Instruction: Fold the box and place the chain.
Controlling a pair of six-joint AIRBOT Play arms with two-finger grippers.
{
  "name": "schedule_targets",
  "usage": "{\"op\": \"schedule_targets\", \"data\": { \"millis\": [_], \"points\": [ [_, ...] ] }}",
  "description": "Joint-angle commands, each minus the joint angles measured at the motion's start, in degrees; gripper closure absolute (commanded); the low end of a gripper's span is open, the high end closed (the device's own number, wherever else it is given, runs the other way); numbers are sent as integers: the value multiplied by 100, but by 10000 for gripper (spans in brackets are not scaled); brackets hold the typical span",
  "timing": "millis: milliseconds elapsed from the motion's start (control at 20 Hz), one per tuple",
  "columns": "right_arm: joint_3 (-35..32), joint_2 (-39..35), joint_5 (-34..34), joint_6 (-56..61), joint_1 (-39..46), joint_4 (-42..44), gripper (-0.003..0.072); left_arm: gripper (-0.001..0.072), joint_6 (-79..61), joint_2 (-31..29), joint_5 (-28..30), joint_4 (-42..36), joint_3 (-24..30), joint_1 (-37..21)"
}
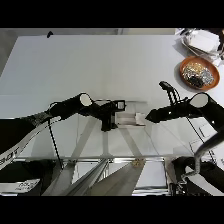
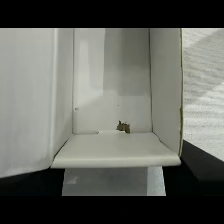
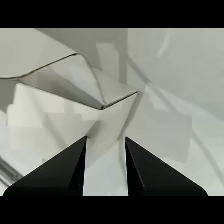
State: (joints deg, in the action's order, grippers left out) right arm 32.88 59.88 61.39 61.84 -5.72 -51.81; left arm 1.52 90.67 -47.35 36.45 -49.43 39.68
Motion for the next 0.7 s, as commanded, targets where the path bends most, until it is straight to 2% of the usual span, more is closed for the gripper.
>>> {"op": "schedule_targets", "data": {
  "millis": [0, 150, 200, 250, 400, 650],
  "points": [
    [28, -7, 236, 96, -42, -4, 386, 578, 0, -4, 0, 0, 2, 4],
    [28, -11, 293, 138, -188, -46, 323, 578, 0, -4, -2, 0, 2, 4],
    [28, -9, 205, 225, -282, -63, 255, 578, 0, -4, 0, 0, 0, 4],
    [28, -9, 46, 378, -391, -85, 244, 578, 0, -4, 0, 0, 0, 4],
    [39, -9, -345, 992, -680, -225, 247, 578, 0, -4, 0, 0, 2, 4],
    [212, 68, -463, 2616, -1209, -1261, 248, 578, 0, -4, 0, 2, 0, 4]
  ]
}}
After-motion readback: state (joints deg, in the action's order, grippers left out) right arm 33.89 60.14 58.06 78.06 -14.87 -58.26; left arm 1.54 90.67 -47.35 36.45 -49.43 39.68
